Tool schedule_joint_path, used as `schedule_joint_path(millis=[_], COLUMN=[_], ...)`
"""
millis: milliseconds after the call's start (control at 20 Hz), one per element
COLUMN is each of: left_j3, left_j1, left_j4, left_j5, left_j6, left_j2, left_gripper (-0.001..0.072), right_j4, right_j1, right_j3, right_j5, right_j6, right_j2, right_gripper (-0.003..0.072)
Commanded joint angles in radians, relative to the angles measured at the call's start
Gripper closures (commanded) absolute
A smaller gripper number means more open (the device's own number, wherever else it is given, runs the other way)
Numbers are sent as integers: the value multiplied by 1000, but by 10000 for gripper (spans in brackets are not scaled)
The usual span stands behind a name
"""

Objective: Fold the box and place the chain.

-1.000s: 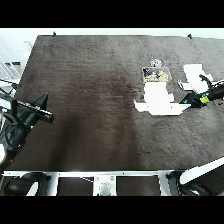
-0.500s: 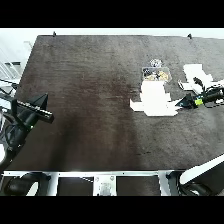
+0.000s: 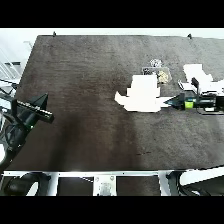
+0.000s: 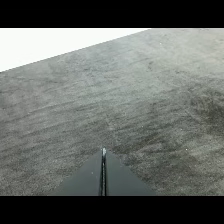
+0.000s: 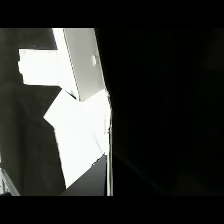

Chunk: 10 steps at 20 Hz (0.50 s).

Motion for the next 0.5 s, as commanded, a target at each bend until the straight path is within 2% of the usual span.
schedule_joint_path(millis=[0,250,350,450], left_j3=[1,1,1,1], left_j1=[0,0,0,0], left_j4=[0,0,0,0], left_j5=[0,0,0,2], left_j6=[0,0,0,0], left_j2=[0,0,0,0], left_gripper=[690,690,690,690], right_j4=[108,115,118,117], right_j1=[157,400,443,483], right_j3=[-97,-91,-74,-49], right_j5=[-124,-398,-457,-463], right_j6=[-15,-3,4,3], right_j2=[53,53,53,49], right_gripper=[673,672,672,672])
